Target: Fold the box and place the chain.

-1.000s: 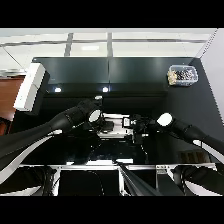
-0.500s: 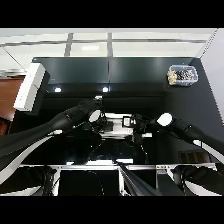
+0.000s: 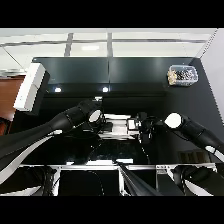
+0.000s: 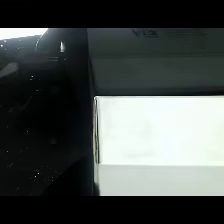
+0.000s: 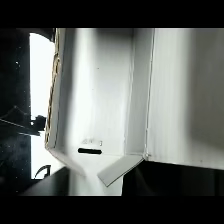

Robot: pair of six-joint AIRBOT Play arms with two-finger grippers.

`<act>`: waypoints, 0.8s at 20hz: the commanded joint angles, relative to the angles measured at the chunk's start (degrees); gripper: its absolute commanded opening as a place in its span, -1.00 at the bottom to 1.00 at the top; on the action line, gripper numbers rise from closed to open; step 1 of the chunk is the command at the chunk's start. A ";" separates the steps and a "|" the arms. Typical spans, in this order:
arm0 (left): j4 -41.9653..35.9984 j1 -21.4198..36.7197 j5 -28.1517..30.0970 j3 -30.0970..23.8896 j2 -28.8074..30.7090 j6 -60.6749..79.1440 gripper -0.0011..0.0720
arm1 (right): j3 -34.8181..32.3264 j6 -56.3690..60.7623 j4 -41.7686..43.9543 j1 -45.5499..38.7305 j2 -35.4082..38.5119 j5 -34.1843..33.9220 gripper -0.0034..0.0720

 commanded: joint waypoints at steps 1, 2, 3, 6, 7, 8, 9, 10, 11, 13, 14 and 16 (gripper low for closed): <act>0.15 0.00 0.04 0.02 -0.02 0.00 -0.90 | 0.04 0.50 -0.85 0.48 0.85 0.72 -0.15; 0.13 0.02 0.02 0.02 -0.02 0.00 -0.90 | 0.04 0.52 -0.42 0.94 0.76 0.70 -0.50; 0.11 0.00 0.02 0.02 -0.02 0.00 -0.90 | 0.04 0.55 0.46 1.31 0.48 0.61 -0.58; 0.11 0.02 0.02 0.02 -0.02 0.00 -0.90 | 0.04 0.66 7.65 2.23 -1.16 -0.11 -0.57; 0.09 0.02 0.02 0.02 -0.02 0.00 -0.90 | 0.04 0.72 10.29 2.60 -1.81 -0.76 -0.57; 0.09 0.02 0.02 0.02 -0.02 0.00 -0.90 | 0.04 0.72 12.66 2.89 -2.62 -1.31 -0.57; 0.09 0.02 0.02 0.02 -0.02 0.00 -0.90 | 0.04 0.72 14.34 3.04 -3.41 -1.86 -0.57; -0.11 0.02 0.02 0.02 -0.02 -0.02 -0.90 | 0.04 0.83 15.56 3.13 -4.07 -2.36 -0.57; -0.31 0.02 0.02 0.02 -0.04 -0.02 -0.90 | 0.04 1.07 16.11 3.13 -4.44 -2.64 -0.57; -0.33 0.02 0.02 0.02 -0.04 -0.02 -0.90 | 0.04 2.73 16.00 3.13 -4.72 -2.78 -0.57; -0.33 0.00 -0.02 0.02 -0.04 -0.02 -0.90 | 0.02 3.85 16.00 3.13 -4.81 -2.78 -0.57; -0.33 0.00 0.00 0.02 -0.04 -0.02 -0.90 | 0.02 5.33 16.00 3.13 -4.96 -3.34 0.41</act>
